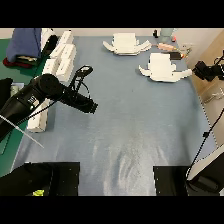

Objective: Fold the box.

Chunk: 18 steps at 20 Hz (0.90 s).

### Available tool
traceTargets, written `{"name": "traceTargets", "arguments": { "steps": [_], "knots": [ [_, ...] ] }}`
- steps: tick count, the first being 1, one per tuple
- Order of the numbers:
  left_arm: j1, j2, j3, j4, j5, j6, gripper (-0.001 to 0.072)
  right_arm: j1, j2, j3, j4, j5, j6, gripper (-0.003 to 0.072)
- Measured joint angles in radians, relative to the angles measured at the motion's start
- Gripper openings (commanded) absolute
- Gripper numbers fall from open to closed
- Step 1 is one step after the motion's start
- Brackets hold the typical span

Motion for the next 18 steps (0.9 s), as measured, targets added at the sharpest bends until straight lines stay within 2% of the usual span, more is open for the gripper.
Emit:
{"name": "traceTargets", "arguments": {
  "steps": [5,7,8,9,10,11,18],
  "knots": [
    [0.0,0.0,0.0,0.0,0.0,0.0,0.0015,0.003,-0.049,0.049,0.012,0.013,-0.036,0.0275],
    [0.0,0.0,0.0,0.0,0.0,0.0,0.0015,0.006,-0.058,0.066,0.016,0.043,-0.053,0.0188],
    [0.0,0.0,0.0,0.0,0.0,0.0,0.0015,0.008,-0.06,0.077,0.022,0.062,-0.061,0.0188],
    [0.0,0.0,0.0,0.0,0.0,0.0,0.0015,0.008,-0.061,0.086,0.025,0.084,-0.07,0.0124],
    [0.0,0.0,0.0,0.0,0.0,0.0,0.0015,0.008,-0.064,0.097,0.03,0.111,-0.077,0.0025],
    [0.0,0.0,0.0,0.0,0.0,0.0,0.0015,0.008,-0.064,0.107,0.036,0.14,-0.08,0.0003],
    [0.0,0.0,0.0,0.0,0.0,0.0,0.0015,0.013,-0.057,0.154,0.253,0.36,-0.108,-0.0001]
  ]
}}
